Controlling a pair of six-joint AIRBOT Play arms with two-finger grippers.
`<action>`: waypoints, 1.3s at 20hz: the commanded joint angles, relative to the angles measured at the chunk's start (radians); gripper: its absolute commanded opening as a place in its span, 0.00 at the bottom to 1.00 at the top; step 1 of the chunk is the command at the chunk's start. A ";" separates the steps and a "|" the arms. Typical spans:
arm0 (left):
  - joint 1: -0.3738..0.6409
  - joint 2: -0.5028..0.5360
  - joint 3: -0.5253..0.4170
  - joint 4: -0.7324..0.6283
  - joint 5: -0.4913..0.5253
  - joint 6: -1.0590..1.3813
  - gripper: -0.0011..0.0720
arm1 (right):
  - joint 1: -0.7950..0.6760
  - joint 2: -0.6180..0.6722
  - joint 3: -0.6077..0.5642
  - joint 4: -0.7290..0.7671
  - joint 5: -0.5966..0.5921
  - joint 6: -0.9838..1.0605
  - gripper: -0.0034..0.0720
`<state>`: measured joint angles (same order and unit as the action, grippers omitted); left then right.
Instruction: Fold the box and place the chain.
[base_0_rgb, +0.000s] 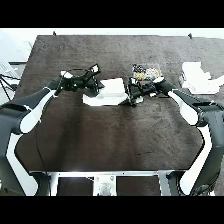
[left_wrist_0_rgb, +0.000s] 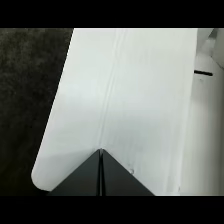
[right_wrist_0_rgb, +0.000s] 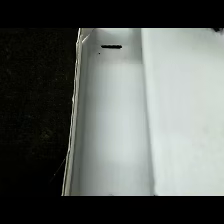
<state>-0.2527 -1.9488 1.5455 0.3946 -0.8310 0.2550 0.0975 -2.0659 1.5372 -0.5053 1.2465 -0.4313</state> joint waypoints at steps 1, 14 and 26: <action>0.001 0.054 0.006 0.022 0.004 0.006 0.04 | 0.000 -0.001 0.000 0.000 0.000 0.002 0.68; 0.126 0.195 -0.061 0.229 -0.245 -0.153 0.04 | 0.000 -0.001 0.000 0.000 0.000 0.002 0.68; 0.108 0.113 -0.135 0.268 -0.238 -0.070 0.99 | 0.000 -0.001 0.000 0.000 0.000 0.002 0.68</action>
<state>-0.1341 -1.8221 1.4136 0.6487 -1.0534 0.1631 0.0975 -2.0659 1.5372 -0.5060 1.2465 -0.4301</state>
